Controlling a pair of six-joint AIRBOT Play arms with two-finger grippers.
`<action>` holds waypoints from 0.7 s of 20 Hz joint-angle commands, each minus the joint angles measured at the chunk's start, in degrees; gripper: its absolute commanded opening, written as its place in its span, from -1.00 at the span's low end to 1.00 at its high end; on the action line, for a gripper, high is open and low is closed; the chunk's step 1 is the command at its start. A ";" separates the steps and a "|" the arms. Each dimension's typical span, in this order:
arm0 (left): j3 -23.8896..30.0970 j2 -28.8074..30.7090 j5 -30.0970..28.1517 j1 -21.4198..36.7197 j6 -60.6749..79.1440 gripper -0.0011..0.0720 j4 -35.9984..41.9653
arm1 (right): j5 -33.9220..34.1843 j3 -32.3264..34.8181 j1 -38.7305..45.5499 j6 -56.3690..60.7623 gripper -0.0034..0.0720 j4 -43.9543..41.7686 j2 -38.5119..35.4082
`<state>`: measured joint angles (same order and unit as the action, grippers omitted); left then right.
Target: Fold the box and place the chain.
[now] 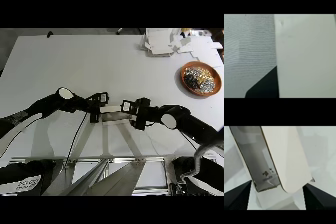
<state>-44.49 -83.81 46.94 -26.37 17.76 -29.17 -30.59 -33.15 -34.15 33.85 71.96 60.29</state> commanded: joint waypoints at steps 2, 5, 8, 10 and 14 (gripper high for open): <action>0.02 0.02 0.04 -0.04 0.04 -0.94 -0.04 | -0.42 -0.04 5.14 -16.85 0.93 -12.39 2.69; 0.02 0.02 0.04 -0.04 0.02 -0.94 -0.04 | -1.20 -0.04 7.54 -27.45 0.93 -20.98 4.22; 0.02 0.02 0.02 -0.04 0.04 -0.94 -0.04 | -3.19 -0.07 8.22 -37.46 0.93 -27.71 6.54; 0.02 0.02 0.04 -0.04 0.04 -0.94 -0.04 | -3.72 -0.07 8.22 -38.93 0.93 -29.20 8.87; 0.02 0.02 0.04 -0.04 0.04 -0.94 -0.04 | -4.52 -0.07 8.22 -38.95 0.92 -30.38 11.91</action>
